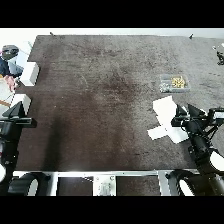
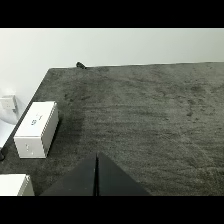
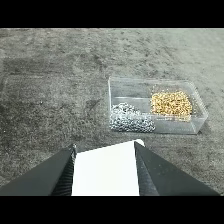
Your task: Fold the box and place the chain.
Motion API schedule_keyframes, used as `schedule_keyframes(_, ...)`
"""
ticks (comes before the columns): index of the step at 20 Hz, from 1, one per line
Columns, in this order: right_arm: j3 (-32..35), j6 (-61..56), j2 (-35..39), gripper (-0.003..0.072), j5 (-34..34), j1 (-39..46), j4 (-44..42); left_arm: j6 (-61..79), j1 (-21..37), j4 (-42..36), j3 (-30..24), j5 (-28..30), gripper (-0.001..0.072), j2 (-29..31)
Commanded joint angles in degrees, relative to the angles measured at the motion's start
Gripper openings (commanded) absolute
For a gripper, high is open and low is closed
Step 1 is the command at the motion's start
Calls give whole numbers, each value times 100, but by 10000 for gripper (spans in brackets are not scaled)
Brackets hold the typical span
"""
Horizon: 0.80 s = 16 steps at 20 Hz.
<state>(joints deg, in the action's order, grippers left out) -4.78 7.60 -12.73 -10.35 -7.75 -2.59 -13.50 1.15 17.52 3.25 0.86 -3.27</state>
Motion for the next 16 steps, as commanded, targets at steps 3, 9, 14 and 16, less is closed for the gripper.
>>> schedule_keyframes(3,-4,-4,0,411,4,-4,-2,0,-2,2,-2,2,11,-2)
schedule_keyframes(9,-531,37,-173,556,-203,-2,428,0,-2,2,-4,0,11,-2)
schedule_keyframes(14,-1504,33,-1537,536,-7,693,140,0,-2,2,-2,0,11,-2)
schedule_keyframes(16,-1965,-15,-2264,535,894,1405,33,0,-2,2,-2,2,11,-2)
